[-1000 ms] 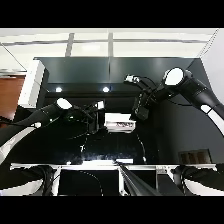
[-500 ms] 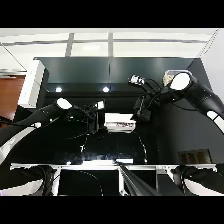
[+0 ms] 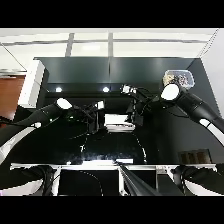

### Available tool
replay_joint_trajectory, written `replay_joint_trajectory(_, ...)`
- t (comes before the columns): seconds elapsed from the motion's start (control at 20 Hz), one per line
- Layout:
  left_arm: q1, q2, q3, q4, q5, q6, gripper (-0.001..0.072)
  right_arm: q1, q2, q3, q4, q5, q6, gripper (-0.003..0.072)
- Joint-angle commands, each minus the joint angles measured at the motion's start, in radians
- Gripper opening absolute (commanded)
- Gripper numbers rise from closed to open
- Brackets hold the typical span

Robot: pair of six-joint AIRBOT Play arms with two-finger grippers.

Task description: Fold the box and place the chain.

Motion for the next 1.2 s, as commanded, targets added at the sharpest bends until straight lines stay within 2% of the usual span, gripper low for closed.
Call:
replay_joint_trajectory(0.0,-0.001,0.000,0.000,0.000,0.000,0.000,0.0289,0.008,0.001,-0.003,-0.009,-0.008,-0.006,0.0475)
replay_joint_trajectory(0.2,-0.001,0.000,0.000,0.000,0.000,0.000,0.0290,0.010,0.001,-0.003,-0.008,-0.001,0.006,0.0474)
replay_joint_trajectory(0.3,-0.001,0.000,0.000,0.000,0.000,0.000,0.0290,0.011,0.001,-0.003,-0.009,0.017,0.013,0.0256)
replay_joint_trajectory(0.75,-0.001,0.000,0.000,0.000,0.000,0.000,0.0291,0.011,0.001,-0.006,-0.010,0.062,0.013,0.0253)
replay_joint_trajectory(0.8,-0.001,0.000,0.000,0.000,0.000,0.000,0.0290,0.011,0.001,-0.006,-0.011,0.061,0.013,0.0285)
replay_joint_trajectory(1.15,-0.001,0.000,0.000,0.000,0.000,0.000,0.0291,0.011,0.000,-0.008,-0.018,0.060,0.013,0.0282)
